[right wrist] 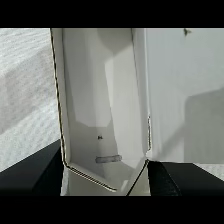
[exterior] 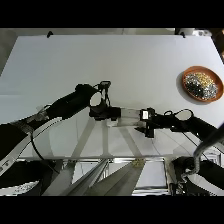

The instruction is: Fold the box and place the chain.

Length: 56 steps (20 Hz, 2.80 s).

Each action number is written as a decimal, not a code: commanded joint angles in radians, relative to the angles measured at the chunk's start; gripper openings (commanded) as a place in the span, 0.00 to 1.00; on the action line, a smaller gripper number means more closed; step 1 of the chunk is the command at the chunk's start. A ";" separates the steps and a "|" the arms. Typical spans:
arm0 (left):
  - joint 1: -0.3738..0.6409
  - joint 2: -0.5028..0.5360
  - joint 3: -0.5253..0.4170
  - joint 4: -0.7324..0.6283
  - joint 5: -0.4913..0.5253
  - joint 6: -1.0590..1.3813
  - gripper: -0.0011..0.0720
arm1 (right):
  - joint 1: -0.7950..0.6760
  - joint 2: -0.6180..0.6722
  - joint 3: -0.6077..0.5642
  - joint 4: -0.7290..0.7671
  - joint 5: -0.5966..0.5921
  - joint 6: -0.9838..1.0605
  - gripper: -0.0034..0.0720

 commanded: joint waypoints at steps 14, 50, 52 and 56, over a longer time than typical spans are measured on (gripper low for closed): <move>-0.071 -0.152 0.055 0.052 -0.077 -0.190 0.63 | 0.000 0.000 0.001 0.000 0.000 0.000 0.58; -0.047 -0.107 0.055 0.065 -0.093 -0.156 0.02 | 0.000 0.000 0.001 0.000 0.000 0.000 0.58; -0.052 -0.107 0.055 0.067 -0.086 -0.155 0.03 | 0.000 0.000 0.001 0.000 0.000 0.000 0.58; -0.064 -0.108 0.055 0.067 -0.045 -0.156 0.04 | 0.000 0.000 0.001 0.000 0.000 0.000 0.58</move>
